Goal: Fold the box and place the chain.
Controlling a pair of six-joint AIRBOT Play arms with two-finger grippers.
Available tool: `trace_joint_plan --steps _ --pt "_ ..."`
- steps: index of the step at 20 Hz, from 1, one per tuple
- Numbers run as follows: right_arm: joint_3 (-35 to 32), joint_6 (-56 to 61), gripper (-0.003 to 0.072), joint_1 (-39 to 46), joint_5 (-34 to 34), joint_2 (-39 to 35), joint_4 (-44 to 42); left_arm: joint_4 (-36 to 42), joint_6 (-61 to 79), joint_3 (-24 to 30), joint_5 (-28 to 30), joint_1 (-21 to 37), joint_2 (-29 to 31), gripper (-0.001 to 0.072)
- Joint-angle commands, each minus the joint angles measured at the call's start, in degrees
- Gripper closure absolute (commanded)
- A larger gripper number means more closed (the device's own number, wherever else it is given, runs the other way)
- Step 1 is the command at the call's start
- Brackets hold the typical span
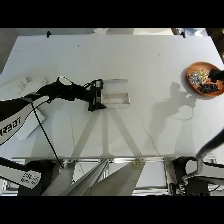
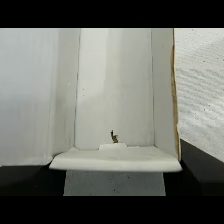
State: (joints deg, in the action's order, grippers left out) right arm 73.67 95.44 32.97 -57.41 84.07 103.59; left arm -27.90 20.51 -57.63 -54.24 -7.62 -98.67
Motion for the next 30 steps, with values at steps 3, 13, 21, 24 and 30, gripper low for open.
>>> trace_joint_plan --steps 3,13,21,24,30 --pt "0.02 -0.98 0.0165 3.28 9.97 9.79 -2.01 -0.02 0.00 0.00 0.00 0.02 0.00 0.0494" --pt "0.42 0.66 0.0668 2.91 9.97 13.97 -5.40 -0.02 0.00 0.00 0.00 0.02 0.00 0.0494" --pt "0.44 -3.02 0.0669 -2.12 4.50 -0.09 -5.16 -0.02 0.00 0.00 0.00 0.00 0.00 0.0494" --pt "0.44 -3.74 0.0669 -4.98 -1.75 -4.33 -5.11 -0.02 0.00 0.00 0.00 0.02 -0.02 0.0494" --pt "0.44 -8.87 0.0669 -15.32 -13.09 -9.64 -5.09 -0.02 0.00 0.00 0.00 0.02 -0.02 0.0494"
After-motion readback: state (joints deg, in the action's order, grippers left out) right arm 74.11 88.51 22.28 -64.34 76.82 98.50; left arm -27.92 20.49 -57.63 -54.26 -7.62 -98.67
